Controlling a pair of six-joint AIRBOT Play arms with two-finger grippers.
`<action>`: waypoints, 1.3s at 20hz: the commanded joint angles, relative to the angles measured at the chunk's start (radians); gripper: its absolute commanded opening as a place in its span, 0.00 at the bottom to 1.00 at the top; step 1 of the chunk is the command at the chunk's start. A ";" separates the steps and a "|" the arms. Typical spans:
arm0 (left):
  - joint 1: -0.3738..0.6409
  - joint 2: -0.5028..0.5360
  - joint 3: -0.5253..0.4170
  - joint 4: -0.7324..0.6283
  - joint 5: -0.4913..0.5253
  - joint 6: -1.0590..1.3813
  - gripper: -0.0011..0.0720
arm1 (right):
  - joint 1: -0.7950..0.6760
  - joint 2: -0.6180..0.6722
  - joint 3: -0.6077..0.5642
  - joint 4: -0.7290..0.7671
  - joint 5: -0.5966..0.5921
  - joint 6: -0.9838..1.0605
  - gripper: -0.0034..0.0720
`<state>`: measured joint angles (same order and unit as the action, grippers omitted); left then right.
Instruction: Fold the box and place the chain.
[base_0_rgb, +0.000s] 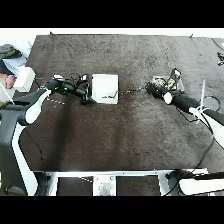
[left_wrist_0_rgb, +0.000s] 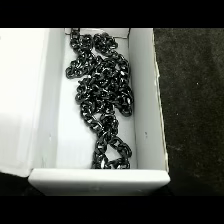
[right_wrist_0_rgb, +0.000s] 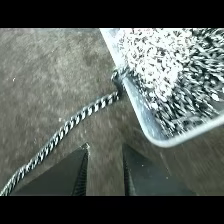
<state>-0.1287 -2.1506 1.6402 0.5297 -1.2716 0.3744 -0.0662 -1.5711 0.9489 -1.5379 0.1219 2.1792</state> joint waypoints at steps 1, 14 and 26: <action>0.001 0.000 0.000 0.000 0.000 0.000 0.35 | -0.008 -0.081 0.042 0.018 -0.123 0.025 0.37; 0.001 0.000 0.000 0.000 0.000 0.000 0.35 | -0.008 -0.108 0.081 0.016 0.022 0.024 0.36; 0.001 0.000 0.000 0.000 0.000 0.000 0.35 | -0.075 -0.149 0.082 0.088 -0.158 0.025 0.34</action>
